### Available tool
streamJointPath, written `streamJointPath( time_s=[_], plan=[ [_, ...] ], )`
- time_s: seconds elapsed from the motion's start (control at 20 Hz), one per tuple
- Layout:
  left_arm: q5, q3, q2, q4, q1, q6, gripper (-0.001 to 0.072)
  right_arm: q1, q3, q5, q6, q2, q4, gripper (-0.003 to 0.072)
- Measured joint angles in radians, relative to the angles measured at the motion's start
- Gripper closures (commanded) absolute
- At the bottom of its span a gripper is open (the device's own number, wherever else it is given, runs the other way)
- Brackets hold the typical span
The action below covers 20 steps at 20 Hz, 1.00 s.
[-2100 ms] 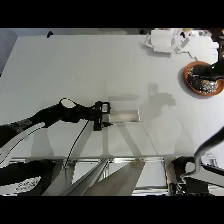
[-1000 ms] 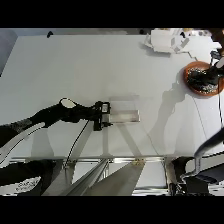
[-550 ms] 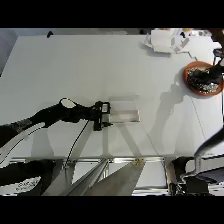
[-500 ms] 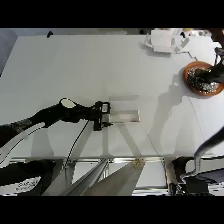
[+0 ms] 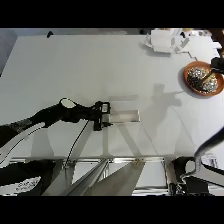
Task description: Fold the box and place the chain.
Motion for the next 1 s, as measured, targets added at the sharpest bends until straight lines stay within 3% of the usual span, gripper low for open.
streamJointPath(
  time_s=[0.25, 0.45, 0.75, 1.0],
  plan=[
    [0.0, 0.0, 0.0, 0.0, 0.0, 0.0, 0.0597, 0.011, 0.0, 0.168, -0.087, 0.132, 0.246, 0.0668],
    [0.0, 0.0, 0.0, 0.0, 0.0, 0.0, 0.0597, 0.104, -0.002, 0.272, -0.123, 0.198, 0.358, 0.0668],
    [0.0, 0.0, 0.0, 0.0, 0.0, 0.0, 0.0597, 0.43, -0.006, 0.341, -0.132, 0.253, 0.41, 0.0668],
    [0.0, 0.0, 0.0, 0.0, 0.0, 0.0, 0.0597, 0.711, -0.01, 0.285, -0.102, 0.262, 0.406, 0.0668]
  ],
)
